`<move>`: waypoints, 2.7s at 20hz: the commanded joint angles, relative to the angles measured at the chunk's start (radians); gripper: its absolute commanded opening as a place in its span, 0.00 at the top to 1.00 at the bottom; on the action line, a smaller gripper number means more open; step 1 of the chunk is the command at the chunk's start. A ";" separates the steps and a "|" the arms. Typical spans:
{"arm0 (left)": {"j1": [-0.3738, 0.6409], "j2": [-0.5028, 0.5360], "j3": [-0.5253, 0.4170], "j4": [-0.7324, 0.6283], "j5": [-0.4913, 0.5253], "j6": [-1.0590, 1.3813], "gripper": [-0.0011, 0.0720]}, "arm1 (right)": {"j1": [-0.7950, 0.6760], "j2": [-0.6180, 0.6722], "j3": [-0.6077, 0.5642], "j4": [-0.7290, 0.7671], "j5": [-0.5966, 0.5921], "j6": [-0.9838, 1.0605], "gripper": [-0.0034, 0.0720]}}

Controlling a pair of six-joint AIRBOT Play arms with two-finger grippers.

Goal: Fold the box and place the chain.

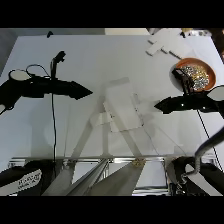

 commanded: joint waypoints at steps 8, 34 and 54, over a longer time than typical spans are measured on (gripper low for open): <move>-0.094 -0.355 0.053 -0.122 -0.005 0.162 0.21 | 0.001 0.001 0.000 0.000 -0.012 -0.002 0.93; -0.236 -0.521 0.294 -0.064 -0.093 0.163 0.68 | 0.001 0.001 0.000 -0.017 -0.008 -0.002 0.93; -0.301 -0.094 0.295 0.261 -0.055 0.482 0.99 | 0.000 0.388 0.013 0.060 0.164 0.002 0.58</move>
